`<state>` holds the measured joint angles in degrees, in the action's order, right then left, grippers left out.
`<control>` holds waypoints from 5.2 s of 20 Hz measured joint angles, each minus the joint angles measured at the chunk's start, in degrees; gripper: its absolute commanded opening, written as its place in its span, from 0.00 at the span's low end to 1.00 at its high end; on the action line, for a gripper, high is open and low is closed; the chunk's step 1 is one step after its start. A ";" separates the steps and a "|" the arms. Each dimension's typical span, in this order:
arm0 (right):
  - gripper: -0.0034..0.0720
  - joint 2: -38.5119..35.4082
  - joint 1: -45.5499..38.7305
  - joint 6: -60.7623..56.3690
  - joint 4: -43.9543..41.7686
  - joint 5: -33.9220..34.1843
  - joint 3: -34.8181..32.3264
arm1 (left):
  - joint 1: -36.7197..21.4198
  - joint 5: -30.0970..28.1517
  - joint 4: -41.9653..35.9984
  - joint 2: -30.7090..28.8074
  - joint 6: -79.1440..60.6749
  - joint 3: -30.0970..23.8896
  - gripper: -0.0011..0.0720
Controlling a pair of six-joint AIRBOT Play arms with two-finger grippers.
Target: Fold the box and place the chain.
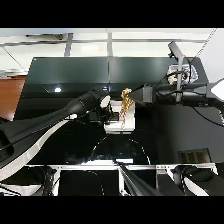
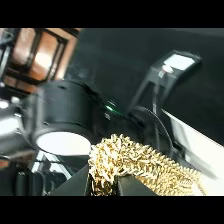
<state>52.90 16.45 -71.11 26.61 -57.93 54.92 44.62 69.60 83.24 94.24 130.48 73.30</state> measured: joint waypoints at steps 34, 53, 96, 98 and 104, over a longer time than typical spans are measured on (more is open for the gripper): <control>0.40 2.69 -9.92 -10.16 32.39 -11.93 -5.09 | 1.20 2.05 1.99 -1.88 1.49 1.40 0.80; 0.40 2.56 -10.23 -10.19 33.64 -8.96 -5.09 | -27.82 -10.43 -40.54 -39.04 -90.95 -45.11 0.92; 0.40 2.56 -10.23 -11.58 33.62 -7.06 -5.09 | -19.28 -20.85 -49.86 -12.63 -142.11 -29.64 0.98; 0.40 2.54 -10.23 -11.58 33.62 -7.02 -5.09 | -19.19 -20.98 -49.37 -12.46 -142.09 -29.31 0.98; 0.40 2.56 -10.23 -11.58 33.59 -6.27 -5.09 | -18.51 -19.50 -48.13 -10.10 -142.16 -26.10 0.98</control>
<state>55.46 6.22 -82.70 60.20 -64.20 49.82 26.11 50.11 35.11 84.14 -11.68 47.20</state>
